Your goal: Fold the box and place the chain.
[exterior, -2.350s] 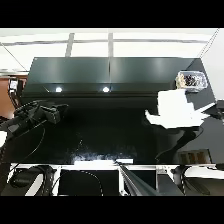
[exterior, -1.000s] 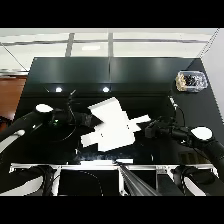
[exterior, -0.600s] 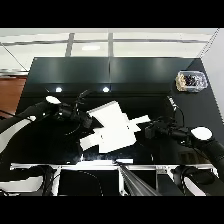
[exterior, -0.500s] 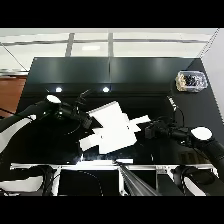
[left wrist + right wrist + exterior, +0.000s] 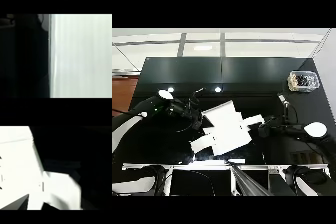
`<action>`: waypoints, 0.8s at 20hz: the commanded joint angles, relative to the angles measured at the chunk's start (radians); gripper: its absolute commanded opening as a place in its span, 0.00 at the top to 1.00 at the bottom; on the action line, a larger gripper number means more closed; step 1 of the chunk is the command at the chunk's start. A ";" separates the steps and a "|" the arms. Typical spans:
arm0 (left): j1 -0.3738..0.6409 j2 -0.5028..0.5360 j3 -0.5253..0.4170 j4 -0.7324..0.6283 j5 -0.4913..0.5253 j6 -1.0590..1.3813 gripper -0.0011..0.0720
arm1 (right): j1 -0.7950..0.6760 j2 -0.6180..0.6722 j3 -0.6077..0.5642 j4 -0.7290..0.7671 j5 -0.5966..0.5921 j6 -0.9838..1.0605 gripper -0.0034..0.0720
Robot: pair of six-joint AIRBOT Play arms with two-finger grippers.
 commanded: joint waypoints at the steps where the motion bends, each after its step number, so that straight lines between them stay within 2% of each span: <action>1: -0.055 0.098 0.006 0.108 0.067 0.013 0.96 | -0.070 0.001 0.156 -0.352 0.167 0.063 0.09; 4: -0.176 0.229 -0.027 0.150 0.250 0.129 0.95 | -0.120 0.001 0.259 -0.527 0.261 0.062 0.09; 6: -0.235 0.245 -0.063 0.153 0.370 0.306 0.95 | -0.119 0.000 0.263 -0.562 0.265 0.027 0.09; 8: -0.261 0.218 -0.077 0.161 0.457 0.349 0.95 | -0.106 0.000 0.262 -0.548 0.268 0.003 0.09; 13: -0.264 0.119 -0.077 0.165 0.449 0.347 0.95 | 0.007 0.000 0.209 -0.391 0.211 -0.246 0.09; 16: -0.264 0.113 -0.077 0.166 0.452 0.346 0.95 | 0.071 -0.002 0.153 -0.327 0.166 -0.384 0.09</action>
